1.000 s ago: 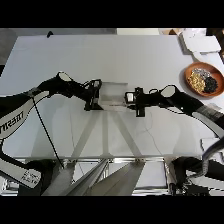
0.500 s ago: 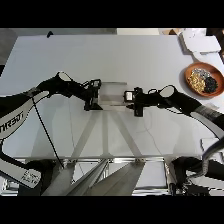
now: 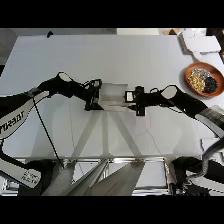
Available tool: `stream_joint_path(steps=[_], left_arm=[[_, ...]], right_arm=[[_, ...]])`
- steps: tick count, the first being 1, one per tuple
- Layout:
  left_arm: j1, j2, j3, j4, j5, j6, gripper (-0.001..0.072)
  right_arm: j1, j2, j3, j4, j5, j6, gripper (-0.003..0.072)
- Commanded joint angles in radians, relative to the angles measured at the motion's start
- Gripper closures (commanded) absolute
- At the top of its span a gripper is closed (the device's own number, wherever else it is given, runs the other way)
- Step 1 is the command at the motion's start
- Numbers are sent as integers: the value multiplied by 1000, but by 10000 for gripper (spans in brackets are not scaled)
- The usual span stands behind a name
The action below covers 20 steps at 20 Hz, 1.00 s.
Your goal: Fold the box and place the chain.
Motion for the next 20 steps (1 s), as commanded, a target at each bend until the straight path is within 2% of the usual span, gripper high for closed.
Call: stream_joint_path(steps=[1, 6, 12, 17, 20], left_arm=[[1, 1, 0, 3, -2, 2, 435], [1, 1, 0, 3, -2, 2, 435], [1, 1, 0, 3, -2, 2, 435], [1, 1, 0, 3, -2, 2, 435], [1, 1, 0, 3, -2, 2, 435]], right_arm=[[-1, 48, 0, -143, 50, 128, 350], [-30, 62, 0, -159, 49, 221, 350], [-29, 48, 0, -118, -92, 198, 349], [-29, -18, 0, -88, -44, 70, 349], [-26, -40, 0, -15, -44, -20, 349]])
